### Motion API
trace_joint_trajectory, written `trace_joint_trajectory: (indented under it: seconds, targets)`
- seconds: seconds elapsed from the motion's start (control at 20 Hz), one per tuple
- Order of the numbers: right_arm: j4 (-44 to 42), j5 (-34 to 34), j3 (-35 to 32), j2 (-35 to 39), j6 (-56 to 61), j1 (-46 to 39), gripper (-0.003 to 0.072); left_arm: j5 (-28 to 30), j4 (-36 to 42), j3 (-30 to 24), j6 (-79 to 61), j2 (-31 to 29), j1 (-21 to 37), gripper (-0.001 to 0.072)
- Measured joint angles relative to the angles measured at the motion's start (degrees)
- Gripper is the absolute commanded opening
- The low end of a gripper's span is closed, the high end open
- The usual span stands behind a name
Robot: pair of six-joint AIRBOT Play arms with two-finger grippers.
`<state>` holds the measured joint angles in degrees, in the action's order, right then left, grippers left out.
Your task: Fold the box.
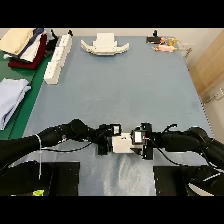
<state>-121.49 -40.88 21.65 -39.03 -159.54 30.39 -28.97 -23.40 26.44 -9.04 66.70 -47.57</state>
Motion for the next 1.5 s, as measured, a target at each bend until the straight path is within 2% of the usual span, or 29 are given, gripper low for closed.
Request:
trace_joint_trajectory:
  seconds: [0.6, 1.15, 1.2, 1.25, 1.3, 1.5]
  targets:
    - [7.08, 2.29, 0.28, 0.79, -0.59, 2.21, 0.0589, 0.20, 0.09, 0.00, 0.11, 0.00, 0.02, 0.0513]
    - [8.15, 5.05, 0.61, 4.52, -1.57, 2.21, 0.0576, -0.04, 0.00, 0.00, 0.02, 0.00, 0.02, 0.0513]
    - [8.15, 5.29, 0.61, 4.44, -1.75, 2.21, 0.0565, -0.07, 0.00, 0.00, 0.00, 0.00, 0.02, 0.0513]
    - [8.15, 5.51, 0.61, 4.20, -1.90, 2.21, 0.0475, -0.07, 0.02, 0.00, 0.02, 0.00, 0.02, 0.0513]
    - [8.15, 5.66, 0.61, 3.76, -1.90, 2.21, 0.0416, -0.04, 0.04, 0.00, 0.02, 0.00, 0.02, 0.0513]
    - [8.00, 5.79, 0.61, 1.73, -2.08, 2.62, 0.0400, 0.04, 0.04, 0.00, 0.04, 0.00, 0.07, 0.0513]
